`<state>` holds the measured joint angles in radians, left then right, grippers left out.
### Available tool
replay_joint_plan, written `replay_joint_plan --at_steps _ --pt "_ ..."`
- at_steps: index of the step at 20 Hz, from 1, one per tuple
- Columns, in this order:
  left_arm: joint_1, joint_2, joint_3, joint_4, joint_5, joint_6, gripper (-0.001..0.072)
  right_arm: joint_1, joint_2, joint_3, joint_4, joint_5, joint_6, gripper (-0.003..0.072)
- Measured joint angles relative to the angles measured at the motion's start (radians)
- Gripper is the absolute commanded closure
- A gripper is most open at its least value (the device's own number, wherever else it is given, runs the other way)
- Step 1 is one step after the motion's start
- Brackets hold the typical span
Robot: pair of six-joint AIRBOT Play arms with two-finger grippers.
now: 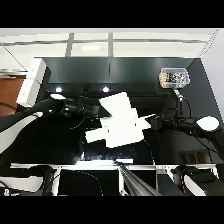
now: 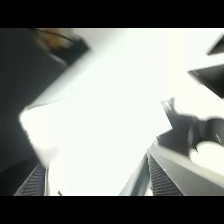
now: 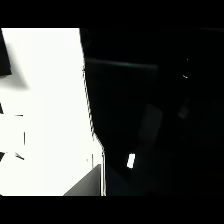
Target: Fold the box and place the chain.
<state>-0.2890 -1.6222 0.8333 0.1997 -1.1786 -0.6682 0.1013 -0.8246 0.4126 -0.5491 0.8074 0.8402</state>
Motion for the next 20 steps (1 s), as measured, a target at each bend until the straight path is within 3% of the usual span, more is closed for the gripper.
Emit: replay_joint_plan --at_steps 4,8,11,12,13,14,15,20 --pt "-0.018 -0.083 0.072 0.032 -0.116 0.066 0.0071 0.002 0.000 0.000 -0.003 -0.001 0.017 0.0672" --pt "0.000 -0.109 0.096 0.057 -0.176 0.088 0.0289 0.002 0.000 0.000 -0.004 0.000 0.029 0.0672" --pt "0.004 -0.117 0.101 0.080 -0.196 0.106 0.0638 0.002 0.000 0.000 -0.006 0.000 0.035 0.0672" --pt "0.004 -0.119 0.102 0.084 -0.200 0.117 0.0682 0.002 0.000 0.000 -0.006 0.000 0.036 0.0670" --pt "0.004 -0.121 0.103 0.084 -0.210 0.135 0.0682 0.002 0.000 0.000 -0.006 0.002 0.040 0.0568" --pt "0.005 -0.121 0.104 0.089 -0.212 0.149 0.0684 0.002 0.000 0.000 -0.006 0.001 0.047 0.0149" --pt "0.006 -0.123 0.104 0.097 -0.211 0.164 0.0685 0.001 0.000 0.000 -0.006 0.000 0.051 -0.0025" --pt "-0.004 -0.088 0.135 0.147 -0.220 0.203 0.0690 -0.074 0.000 0.092 -0.140 0.083 0.076 -0.0025"
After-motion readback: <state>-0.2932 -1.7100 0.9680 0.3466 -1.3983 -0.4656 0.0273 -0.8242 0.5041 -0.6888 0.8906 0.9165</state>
